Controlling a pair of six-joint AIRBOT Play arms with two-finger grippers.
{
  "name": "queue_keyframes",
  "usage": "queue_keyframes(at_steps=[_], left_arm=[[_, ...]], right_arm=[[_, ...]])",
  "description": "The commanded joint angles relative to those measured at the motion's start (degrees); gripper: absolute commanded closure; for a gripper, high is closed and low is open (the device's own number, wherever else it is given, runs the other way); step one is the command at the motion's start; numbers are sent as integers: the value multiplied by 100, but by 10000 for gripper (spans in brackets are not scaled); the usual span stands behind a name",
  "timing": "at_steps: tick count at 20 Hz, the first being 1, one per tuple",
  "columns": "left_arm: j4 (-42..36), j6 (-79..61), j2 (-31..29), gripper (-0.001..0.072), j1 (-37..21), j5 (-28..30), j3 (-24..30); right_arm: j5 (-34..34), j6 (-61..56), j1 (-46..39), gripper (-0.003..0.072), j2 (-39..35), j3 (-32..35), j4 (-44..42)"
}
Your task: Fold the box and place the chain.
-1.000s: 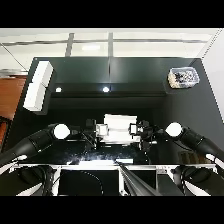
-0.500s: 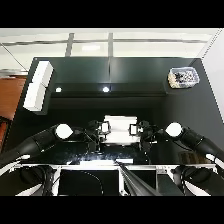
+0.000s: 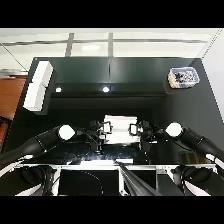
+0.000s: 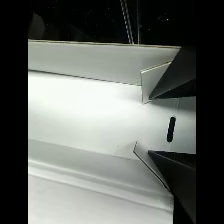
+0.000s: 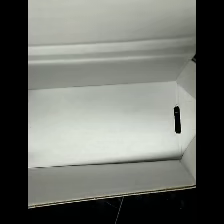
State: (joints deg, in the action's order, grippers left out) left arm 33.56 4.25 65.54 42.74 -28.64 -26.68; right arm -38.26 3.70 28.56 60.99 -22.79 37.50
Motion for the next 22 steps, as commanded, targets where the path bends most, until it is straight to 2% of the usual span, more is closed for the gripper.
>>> queue_keyframes(at_steps=[1,3,4,5,6,9,11,13,15,18,20,22], left_arm=[[0,-2,4,299,7,9,0],[4,0,4,302,0,13,0],[11,-2,0,373,0,24,0],[83,2,-37,583,-22,28,-4],[240,81,-140,681,-87,-33,-11],[748,1137,-688,681,-566,-76,-11],[1130,2284,-1143,681,-1200,-208,-11],[1248,4221,-1438,681,-2083,-352,-11],[1248,6046,-1453,681,-3088,-918,-9],[1368,6319,-1283,681,-4216,-2035,4],[1467,6457,-1051,682,-4452,-2439,33],[1438,6789,-643,682,-4448,-2787,33]], right_arm=[[-4,0,2,164,0,-4,0],[-4,0,2,164,0,-4,0],[-4,0,2,164,0,-4,-2],[-4,0,2,164,0,-4,0],[-4,0,2,164,0,-4,0],[-4,0,2,164,0,-4,0],[-4,0,2,164,0,-4,0],[-4,0,2,163,0,-4,0],[-4,0,2,164,0,-4,0],[-4,0,2,164,0,-4,0],[-4,2,2,164,0,-4,0],[-7,2,2,164,0,-4,0]])
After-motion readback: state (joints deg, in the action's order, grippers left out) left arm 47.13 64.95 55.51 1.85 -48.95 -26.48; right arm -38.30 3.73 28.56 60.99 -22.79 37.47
